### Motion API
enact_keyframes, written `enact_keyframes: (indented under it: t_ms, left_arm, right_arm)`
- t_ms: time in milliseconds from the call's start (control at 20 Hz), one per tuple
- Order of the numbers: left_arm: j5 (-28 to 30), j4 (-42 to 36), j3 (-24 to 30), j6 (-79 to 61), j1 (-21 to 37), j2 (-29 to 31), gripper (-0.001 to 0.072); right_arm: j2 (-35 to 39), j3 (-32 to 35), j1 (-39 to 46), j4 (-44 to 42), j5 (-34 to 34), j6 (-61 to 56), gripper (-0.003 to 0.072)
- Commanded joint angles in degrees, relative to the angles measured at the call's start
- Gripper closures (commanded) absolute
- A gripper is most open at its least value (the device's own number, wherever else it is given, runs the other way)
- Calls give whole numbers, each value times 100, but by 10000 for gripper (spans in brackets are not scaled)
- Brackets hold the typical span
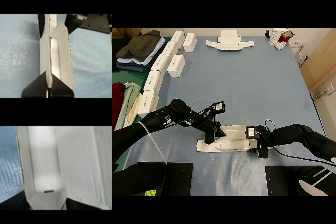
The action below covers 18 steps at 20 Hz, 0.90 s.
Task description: Fold the box.
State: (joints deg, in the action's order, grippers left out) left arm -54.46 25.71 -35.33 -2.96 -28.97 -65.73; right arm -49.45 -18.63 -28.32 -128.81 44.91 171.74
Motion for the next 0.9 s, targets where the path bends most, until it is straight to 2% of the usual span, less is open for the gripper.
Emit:
enact_keyframes:
  t_ms: [0, 100, 350, 600, 650, 750, 850]
  left_arm:
    - [-2, 2, 2, -2, 2, -4, 696]
    - [-2, 2, 2, -2, 2, -4, 696]
    - [-2, 2, 2, -2, 2, -4, 696]
    - [-2, 2, 2, -2, 2, -4, 696]
    - [-2, 2, 2, -2, 2, -4, 696]
    - [-2, 2, 2, -2, 2, -4, 696]
    - [-2, 2, 2, -2, 2, -4, 696]
  right_arm:
    - [-166, 2, -33, -24, -15, 20, 103]
    - [-203, 4, -111, -15, -33, 20, 173]
    - [-328, 15, -144, 4, -31, 20, 178]
    - [-146, 15, -142, 44, 31, 15, 177]
    - [-116, 15, -140, 44, 37, 15, 143]
    - [-48, 15, -142, 26, 37, 13, 3]
    - [31, 15, -142, 17, 44, -57, -24]
